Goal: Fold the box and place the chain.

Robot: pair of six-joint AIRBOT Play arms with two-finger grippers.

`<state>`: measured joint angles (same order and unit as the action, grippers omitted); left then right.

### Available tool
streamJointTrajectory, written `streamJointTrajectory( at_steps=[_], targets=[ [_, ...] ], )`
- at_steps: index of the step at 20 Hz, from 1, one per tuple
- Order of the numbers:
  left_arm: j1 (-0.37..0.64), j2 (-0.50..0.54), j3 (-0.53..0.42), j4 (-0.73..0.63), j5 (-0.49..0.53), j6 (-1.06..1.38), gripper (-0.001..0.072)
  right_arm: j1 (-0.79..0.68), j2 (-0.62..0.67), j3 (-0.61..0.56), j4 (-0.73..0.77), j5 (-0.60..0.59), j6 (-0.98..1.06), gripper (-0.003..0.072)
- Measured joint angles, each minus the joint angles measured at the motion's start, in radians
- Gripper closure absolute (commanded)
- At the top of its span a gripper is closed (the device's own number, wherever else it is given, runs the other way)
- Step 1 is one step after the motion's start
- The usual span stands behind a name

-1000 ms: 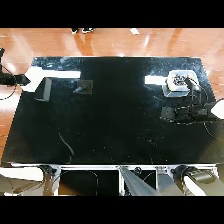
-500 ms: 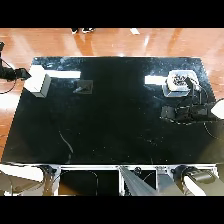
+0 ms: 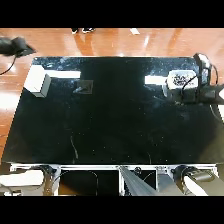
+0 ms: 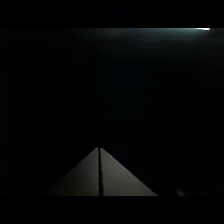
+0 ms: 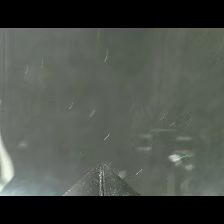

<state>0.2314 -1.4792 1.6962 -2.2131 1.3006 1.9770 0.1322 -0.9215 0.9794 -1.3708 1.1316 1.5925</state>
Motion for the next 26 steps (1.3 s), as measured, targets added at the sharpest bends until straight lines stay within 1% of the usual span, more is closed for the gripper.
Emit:
streamJointTrajectory(
  at_steps=[2,3,4,7,9,11,13,16,26],
  targets=[
    [-0.123,0.112,-0.089,0.011,0.002,0.002,0.0690,0.000,-0.037,0.054,-0.055,0.003,-0.011,0.0656],
    [-0.190,0.180,-0.166,0.024,-0.015,-0.006,0.0690,0.000,-0.051,0.071,-0.079,0.007,-0.014,0.0657],
    [-0.248,0.244,-0.254,0.048,-0.052,-0.024,0.0690,0.000,-0.064,0.079,-0.095,0.014,-0.015,0.0657],
    [-0.404,0.444,-0.582,0.091,-0.213,-0.097,0.0691,0.000,-0.100,0.063,-0.126,0.015,-0.019,0.0658],
    [-0.461,0.529,-0.761,0.143,-0.320,-0.178,0.0691,0.000,-0.113,0.018,-0.137,-0.016,-0.018,0.0658],
    [-0.490,0.568,-0.862,0.224,-0.368,-0.271,0.0690,0.000,-0.119,-0.039,-0.144,-0.053,-0.011,0.0659],
    [-0.504,0.586,-0.911,0.296,-0.396,-0.344,0.0689,0.000,-0.123,-0.077,-0.148,-0.064,-0.006,0.0658],
    [-0.513,0.598,-0.941,0.352,-0.417,-0.399,0.0689,-0.001,-0.125,-0.103,-0.148,-0.051,-0.003,0.0658],
    [-0.518,0.603,-0.959,0.410,-0.440,-0.436,0.0689,-0.001,-0.126,-0.118,-0.149,-0.036,0.000,0.0658]
  ],
)
